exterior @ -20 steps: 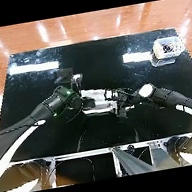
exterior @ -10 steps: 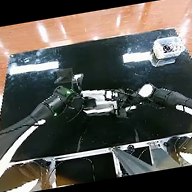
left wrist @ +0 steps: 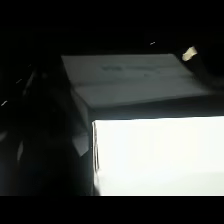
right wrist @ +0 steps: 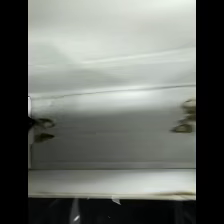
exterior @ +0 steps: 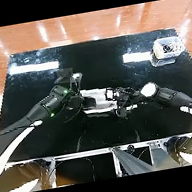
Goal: Fold the box and place the chain.
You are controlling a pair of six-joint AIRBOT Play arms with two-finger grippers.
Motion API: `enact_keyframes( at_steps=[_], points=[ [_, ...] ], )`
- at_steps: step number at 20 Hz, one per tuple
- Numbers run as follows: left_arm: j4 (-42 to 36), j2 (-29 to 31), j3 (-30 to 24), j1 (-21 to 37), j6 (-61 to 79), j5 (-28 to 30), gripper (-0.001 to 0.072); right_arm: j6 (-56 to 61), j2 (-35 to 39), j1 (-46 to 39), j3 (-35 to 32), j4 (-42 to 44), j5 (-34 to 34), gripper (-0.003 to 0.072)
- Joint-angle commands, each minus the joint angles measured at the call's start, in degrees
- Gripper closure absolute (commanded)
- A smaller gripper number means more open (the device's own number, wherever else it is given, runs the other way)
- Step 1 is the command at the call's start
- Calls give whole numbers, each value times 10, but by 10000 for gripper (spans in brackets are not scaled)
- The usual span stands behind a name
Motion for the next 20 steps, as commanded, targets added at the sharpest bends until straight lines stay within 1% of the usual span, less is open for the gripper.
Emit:
enact_keyframes(
  at_steps=[1,3,4,8,9,11,14,15,18,20],
  points=[
    [66,7,0,15,-47,48,684,0,36,-18,1,-80,16,-30],
    [106,7,0,19,-75,73,684,0,41,-42,1,-82,32,-30],
    [114,7,0,18,-84,74,684,0,41,-50,0,-84,38,-30],
    [107,6,0,17,-100,40,684,-1,38,-56,0,-78,40,-29],
    [108,5,0,17,-100,40,684,-1,35,-56,0,-70,36,-29],
    [107,4,-1,16,-100,40,684,-36,29,-55,0,-28,35,-29],
    [107,-1,-1,10,-100,28,684,-159,13,-55,0,71,17,-29],
    [107,-4,-1,7,-100,22,683,-191,4,-56,0,90,10,-29],
    [111,-7,-1,3,-99,20,683,-195,-17,-51,0,96,21,-28],
    [110,-7,-1,3,-99,8,684,-195,-19,-34,0,116,4,-20]
  ],
)
